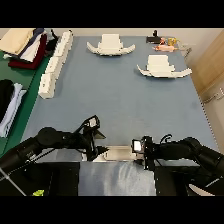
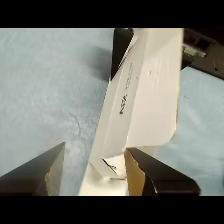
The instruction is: Fold the box.
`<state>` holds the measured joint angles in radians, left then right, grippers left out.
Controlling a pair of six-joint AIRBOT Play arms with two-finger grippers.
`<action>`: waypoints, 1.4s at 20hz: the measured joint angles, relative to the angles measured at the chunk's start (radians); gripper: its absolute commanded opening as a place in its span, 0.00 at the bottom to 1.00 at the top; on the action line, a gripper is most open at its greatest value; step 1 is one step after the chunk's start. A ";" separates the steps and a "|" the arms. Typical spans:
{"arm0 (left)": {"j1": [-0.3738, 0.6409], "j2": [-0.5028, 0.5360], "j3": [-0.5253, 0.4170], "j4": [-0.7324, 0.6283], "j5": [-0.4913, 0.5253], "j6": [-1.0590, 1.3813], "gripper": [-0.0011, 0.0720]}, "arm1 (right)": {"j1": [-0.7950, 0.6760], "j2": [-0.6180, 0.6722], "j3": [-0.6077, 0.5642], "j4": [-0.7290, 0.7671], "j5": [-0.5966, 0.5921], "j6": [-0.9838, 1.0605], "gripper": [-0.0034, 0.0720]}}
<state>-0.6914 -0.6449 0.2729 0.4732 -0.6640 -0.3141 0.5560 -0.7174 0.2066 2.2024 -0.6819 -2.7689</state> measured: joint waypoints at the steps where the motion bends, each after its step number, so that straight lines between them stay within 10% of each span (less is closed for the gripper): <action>1: 0.013 0.050 0.000 0.067 -0.038 -0.123 0.07 | 0.000 0.000 0.000 0.000 0.000 0.000 0.60; 10: -0.013 0.250 0.000 0.128 -0.269 -0.932 0.03 | 0.000 0.000 0.000 0.000 0.000 0.000 0.60; 18: -0.251 -0.053 0.118 -0.023 0.033 -1.125 0.03 | 0.000 0.000 0.000 0.000 0.000 0.000 0.60; 28: -0.199 -0.341 0.232 0.012 0.258 -1.141 0.03 | 0.000 0.000 0.000 0.002 0.000 0.002 0.60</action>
